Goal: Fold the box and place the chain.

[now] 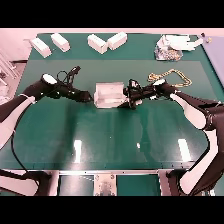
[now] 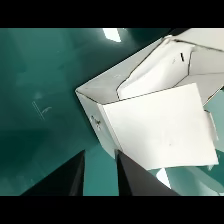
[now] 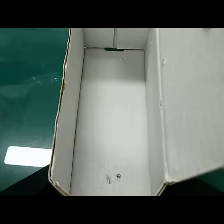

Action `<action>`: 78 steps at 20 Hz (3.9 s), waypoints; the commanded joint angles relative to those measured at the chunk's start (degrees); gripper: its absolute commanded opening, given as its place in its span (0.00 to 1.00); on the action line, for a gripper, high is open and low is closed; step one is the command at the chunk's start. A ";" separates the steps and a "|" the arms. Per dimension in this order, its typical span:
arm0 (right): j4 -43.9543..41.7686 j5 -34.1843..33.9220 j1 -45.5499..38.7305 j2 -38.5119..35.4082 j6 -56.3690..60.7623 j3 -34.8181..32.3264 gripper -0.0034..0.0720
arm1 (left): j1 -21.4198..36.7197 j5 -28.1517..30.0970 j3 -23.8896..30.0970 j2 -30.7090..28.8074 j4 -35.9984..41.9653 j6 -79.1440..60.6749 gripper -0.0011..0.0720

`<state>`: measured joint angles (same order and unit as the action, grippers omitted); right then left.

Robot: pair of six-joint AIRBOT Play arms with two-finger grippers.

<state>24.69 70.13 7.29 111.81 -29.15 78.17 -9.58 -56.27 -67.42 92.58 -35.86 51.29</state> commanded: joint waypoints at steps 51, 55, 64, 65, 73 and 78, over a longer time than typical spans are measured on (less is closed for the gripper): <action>0.00 0.00 -0.02 0.00 0.02 0.00 0.81 | -6.32 1.73 -3.50 -0.20 -4.90 20.92 0.52; 0.00 0.00 -0.02 0.00 0.02 0.00 0.81 | -9.38 1.53 -5.62 -0.17 -12.81 28.06 0.53; -0.02 0.00 -0.02 0.00 0.02 0.00 0.81 | -9.66 3.69 -5.66 -0.20 -14.95 32.41 0.53; -0.02 0.00 -0.02 0.00 0.02 0.00 0.81 | -9.66 4.11 -5.66 -0.20 -14.99 32.87 0.53; -0.02 0.00 -0.02 0.00 0.02 0.00 0.81 | -12.09 5.27 -8.72 -0.20 -17.53 34.05 0.53; -0.02 0.00 -0.02 0.00 0.02 0.00 0.81 | -12.09 5.27 -8.74 -0.11 -14.80 34.25 0.53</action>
<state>24.69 70.02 7.20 111.81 -29.08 78.17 -21.54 -51.16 -75.99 92.40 -51.86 85.34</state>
